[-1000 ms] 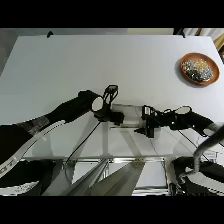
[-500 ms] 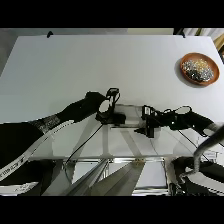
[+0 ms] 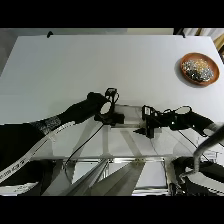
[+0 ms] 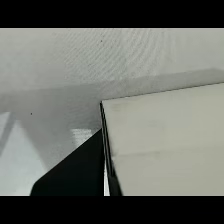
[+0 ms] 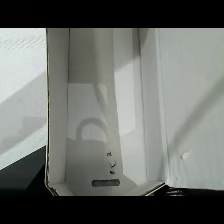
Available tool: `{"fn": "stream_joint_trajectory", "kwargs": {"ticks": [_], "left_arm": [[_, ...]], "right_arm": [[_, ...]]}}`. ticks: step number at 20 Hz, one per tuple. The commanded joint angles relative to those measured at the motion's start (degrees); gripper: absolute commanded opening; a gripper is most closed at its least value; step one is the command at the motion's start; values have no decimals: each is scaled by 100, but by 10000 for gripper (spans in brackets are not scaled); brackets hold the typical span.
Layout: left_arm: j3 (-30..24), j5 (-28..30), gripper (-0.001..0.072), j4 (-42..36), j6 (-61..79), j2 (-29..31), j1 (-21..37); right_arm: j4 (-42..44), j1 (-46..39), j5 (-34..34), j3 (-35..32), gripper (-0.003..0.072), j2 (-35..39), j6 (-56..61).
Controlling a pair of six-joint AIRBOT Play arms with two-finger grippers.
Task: Fold the box and place the chain.
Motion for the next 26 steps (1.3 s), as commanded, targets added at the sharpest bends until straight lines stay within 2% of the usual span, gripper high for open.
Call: {"fn": "stream_joint_trajectory", "kwargs": {"ticks": [1, 2, 3, 8, 13, 19, 20, 22, 26], "left_arm": [[2, -42, 60, 72, -76, -39, -85], [7, -173, 219, 79, -74, -42, -83], [9, -319, 332, 125, -74, -42, -83], [247, -1143, 335, 778, -74, -42, -63], [772, -1512, 335, 817, -74, -153, -4], [791, -1329, 331, 820, -81, -232, -24], [791, -1266, 324, 815, -111, -238, -24], [791, -1169, 266, 802, -138, -260, -26], [791, -1139, 266, 684, -142, -420, -59]], "right_arm": [[7, 0, -17, 7, 323, 2, -2], [7, 2, -17, 7, 323, 2, -2], [7, 2, -17, 7, 323, 2, -2], [7, 2, -17, 7, 323, 2, -2], [13, 2, -11, 7, 323, 0, -2], [7, 2, -13, 7, 323, 2, -2], [7, 2, -13, 7, 323, 2, -2], [7, 2, -13, 7, 323, 2, -2], [9, 2, -13, 7, 323, 2, -2]]}}
